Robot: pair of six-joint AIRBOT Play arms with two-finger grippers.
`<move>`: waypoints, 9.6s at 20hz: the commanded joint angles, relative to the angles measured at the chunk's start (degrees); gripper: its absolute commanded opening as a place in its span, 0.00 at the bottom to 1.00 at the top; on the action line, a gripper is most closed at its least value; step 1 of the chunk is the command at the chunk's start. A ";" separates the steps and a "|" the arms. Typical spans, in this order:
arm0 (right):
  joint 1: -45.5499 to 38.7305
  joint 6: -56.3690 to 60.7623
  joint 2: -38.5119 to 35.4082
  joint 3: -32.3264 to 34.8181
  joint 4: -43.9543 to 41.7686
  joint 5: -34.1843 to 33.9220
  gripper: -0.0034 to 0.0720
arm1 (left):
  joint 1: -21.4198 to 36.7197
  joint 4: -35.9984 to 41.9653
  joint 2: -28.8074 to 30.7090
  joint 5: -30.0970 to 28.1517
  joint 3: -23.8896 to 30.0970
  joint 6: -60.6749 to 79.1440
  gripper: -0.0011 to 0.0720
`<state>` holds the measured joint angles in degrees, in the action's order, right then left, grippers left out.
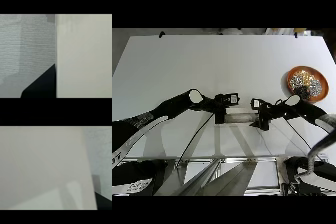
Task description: Fold the box and place the chain.
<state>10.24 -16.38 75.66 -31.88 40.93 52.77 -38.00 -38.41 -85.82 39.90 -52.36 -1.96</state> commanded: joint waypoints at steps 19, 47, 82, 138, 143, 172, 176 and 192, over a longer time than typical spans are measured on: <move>0.04 -2.69 -0.07 0.02 -0.04 1.70 0.34 | 0.04 0.00 0.00 -0.22 -0.02 0.02 0.03; -0.17 -1.38 -0.57 -0.02 -1.03 -1.18 0.97 | 0.04 0.02 0.00 -0.22 -0.02 0.02 0.03; -2.03 -4.68 0.37 0.00 -1.57 -0.44 0.89 | 0.04 0.00 0.00 -0.26 -0.02 0.04 0.03; -3.58 -7.78 1.51 1.75 -4.50 -0.35 0.89 | 0.04 0.02 0.00 -0.22 -0.02 0.04 0.03; -3.58 -7.93 1.49 1.75 -3.43 -0.24 0.73 | 0.04 0.02 0.00 -0.22 -0.02 0.04 0.03; -16.15 -10.60 -14.32 1.66 6.86 10.36 0.07 | 0.04 0.02 0.00 1.07 -0.02 0.44 0.03; -12.46 -4.63 -18.25 1.66 6.78 18.12 0.16 | 0.04 0.02 0.00 1.07 -0.02 0.44 0.03; -1.51 6.91 -27.26 13.66 1.62 -6.29 0.97 | 0.04 0.04 0.00 1.51 -0.02 0.44 0.03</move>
<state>8.36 -9.78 49.08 -19.35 46.89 52.03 -38.00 -38.37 -85.82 41.41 -52.36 -1.52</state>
